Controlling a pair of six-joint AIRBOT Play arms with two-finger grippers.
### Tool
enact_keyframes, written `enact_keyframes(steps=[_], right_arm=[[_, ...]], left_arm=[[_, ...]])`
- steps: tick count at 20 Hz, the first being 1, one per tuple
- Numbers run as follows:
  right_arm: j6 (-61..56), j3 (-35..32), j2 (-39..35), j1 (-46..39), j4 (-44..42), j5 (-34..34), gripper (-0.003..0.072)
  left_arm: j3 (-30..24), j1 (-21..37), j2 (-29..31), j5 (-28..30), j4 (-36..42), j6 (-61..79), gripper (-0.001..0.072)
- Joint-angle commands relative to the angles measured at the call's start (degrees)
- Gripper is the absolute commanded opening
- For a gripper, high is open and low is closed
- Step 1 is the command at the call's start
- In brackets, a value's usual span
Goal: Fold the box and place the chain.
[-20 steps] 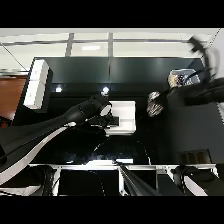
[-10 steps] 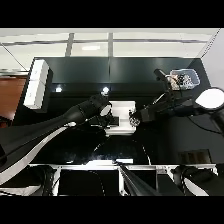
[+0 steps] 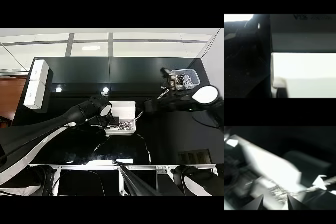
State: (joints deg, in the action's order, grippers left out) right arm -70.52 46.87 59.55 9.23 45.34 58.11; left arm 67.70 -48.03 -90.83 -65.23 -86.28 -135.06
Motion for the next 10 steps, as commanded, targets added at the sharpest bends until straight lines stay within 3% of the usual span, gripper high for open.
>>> enact_keyframes(steps=[1, 3, 4, 5, 8, 10], right_arm=[[-2.0, -0.4, 0.3, -9.5, 14.0, -6.4, 0.0357], [-8.5, -1.3, 1.9, -12.1, 23.0, -12.5, 0.0401], [-9.6, -1.3, 3.3, -12.1, 25.0, -13.9, 0.0686], [-9.6, -1.3, 5.1, -11.5, 25.2, -15.5, 0.0720], [-14.9, -1.1, 11.1, -8.4, 26.5, -23.7, 0.0720], [-23.6, 0.9, 15.0, -5.5, 34.3, -26.8, 0.0718]], left_arm=[[0.0, 0.0, 0.0, 0.0, 0.0, 0.0, 0.0028], [0.0, 0.0, 0.0, 0.0, 0.0, 0.0, 0.0028], [0.0, 0.0, 0.0, 0.0, 0.0, 0.0, 0.0028], [0.0, 0.0, 0.0, 0.0, 0.0, 0.0, 0.0028], [0.0, 0.0, 0.0, 0.0, 0.0, 0.0, 0.0028], [0.0, 0.0, 0.0, 0.0, 0.0, 0.0, 0.0028]])
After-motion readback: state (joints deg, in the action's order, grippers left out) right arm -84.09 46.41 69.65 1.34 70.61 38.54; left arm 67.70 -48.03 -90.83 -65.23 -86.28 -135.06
